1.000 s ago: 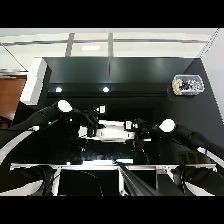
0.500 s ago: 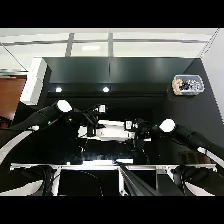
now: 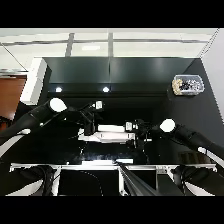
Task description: Fold the box and place the chain.
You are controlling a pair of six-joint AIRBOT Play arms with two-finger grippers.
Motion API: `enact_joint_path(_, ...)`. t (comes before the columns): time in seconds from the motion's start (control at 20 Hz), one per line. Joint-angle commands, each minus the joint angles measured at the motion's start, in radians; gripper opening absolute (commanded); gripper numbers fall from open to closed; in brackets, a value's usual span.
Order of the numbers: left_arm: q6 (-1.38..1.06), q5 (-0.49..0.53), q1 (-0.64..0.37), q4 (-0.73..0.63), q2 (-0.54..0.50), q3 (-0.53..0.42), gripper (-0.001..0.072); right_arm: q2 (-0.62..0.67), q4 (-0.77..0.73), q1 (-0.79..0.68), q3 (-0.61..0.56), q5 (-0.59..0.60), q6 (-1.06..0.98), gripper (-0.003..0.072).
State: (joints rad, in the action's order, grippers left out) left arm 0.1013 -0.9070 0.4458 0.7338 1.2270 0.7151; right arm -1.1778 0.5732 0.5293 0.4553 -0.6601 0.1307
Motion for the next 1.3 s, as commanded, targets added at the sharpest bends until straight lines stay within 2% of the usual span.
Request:
enact_joint_path(0.0, 0.282, -0.105, -0.007, 0.181, -0.119, 0.0, 0.0582, 0.0, 0.004, 0.001, -0.001, -0.012, 0.009, 0.0306)
enact_joint_path(0.05, 0.366, -0.147, -0.007, 0.222, -0.149, 0.0, 0.0531, 0.0, 0.004, 0.001, -0.001, -0.012, 0.009, 0.0306)
enact_joint_path(0.1, 0.452, -0.195, -0.007, 0.256, -0.172, 0.0, 0.0355, 0.0, 0.004, 0.001, -0.001, -0.012, 0.009, 0.0306)
enact_joint_path(0.15, 0.52, -0.252, -0.007, 0.273, -0.185, 0.0, 0.0046, 0.0, 0.004, 0.001, -0.001, -0.012, 0.009, 0.0306)
enact_joint_path(0.25, 0.561, -0.366, 0.006, 0.199, -0.183, -0.008, 0.0025, 0.0, 0.004, 0.001, -0.001, -0.012, 0.009, 0.0306)
enact_joint_path(0.35, 0.56, -0.358, 0.044, 0.05, -0.177, -0.033, 0.0025, 0.0, 0.004, 0.001, -0.001, -0.011, 0.009, 0.0306)
enact_joint_path(0.45, 0.555, -0.194, 0.076, -0.11, -0.174, -0.056, 0.0024, 0.0, 0.004, 0.001, -0.001, -0.011, 0.009, 0.0305)
enact_joint_path(0.55, 0.549, 0.064, 0.08, -0.22, -0.174, -0.07, 0.0025, 0.0, 0.004, 0.001, -0.001, -0.011, 0.009, 0.0305)
enact_joint_path(0.65, 0.549, 0.308, 0.08, -0.214, -0.167, -0.074, 0.0025, 0.0, 0.004, 0.001, -0.001, -0.011, 0.009, 0.0305)
enact_joint_path(0.7, 0.549, 0.374, 0.08, -0.187, -0.149, -0.074, 0.0025, 0.0, 0.004, 0.001, -0.001, -0.011, 0.009, 0.0305)
enact_joint_path(0.75, 0.549, 0.396, 0.08, -0.155, -0.122, -0.073, 0.0024, 0.0, 0.004, 0.001, -0.001, -0.011, 0.009, 0.0306)
enact_joint_path(0.8, 0.549, 0.368, 0.08, -0.114, -0.085, -0.071, 0.0025, 0.0, 0.004, 0.001, -0.001, -0.011, 0.009, 0.0305)
enact_joint_path(0.95, 0.549, 0.154, 0.083, -0.023, 0.019, -0.057, 0.0025, 0.0, 0.003, 0.001, -0.001, -0.01, 0.008, 0.0306)
enact_joint_path(1.0, 0.549, 0.119, 0.083, -0.01, 0.044, -0.053, 0.0025, 0.0, 0.004, 0.001, -0.001, -0.01, 0.008, 0.0305)
enact_joint_path(1.25, 0.511, 0.11, 0.076, 0.0, 0.05, -0.002, 0.0024, 0.0, 0.003, 0.001, -0.001, -0.009, 0.008, 0.0306)
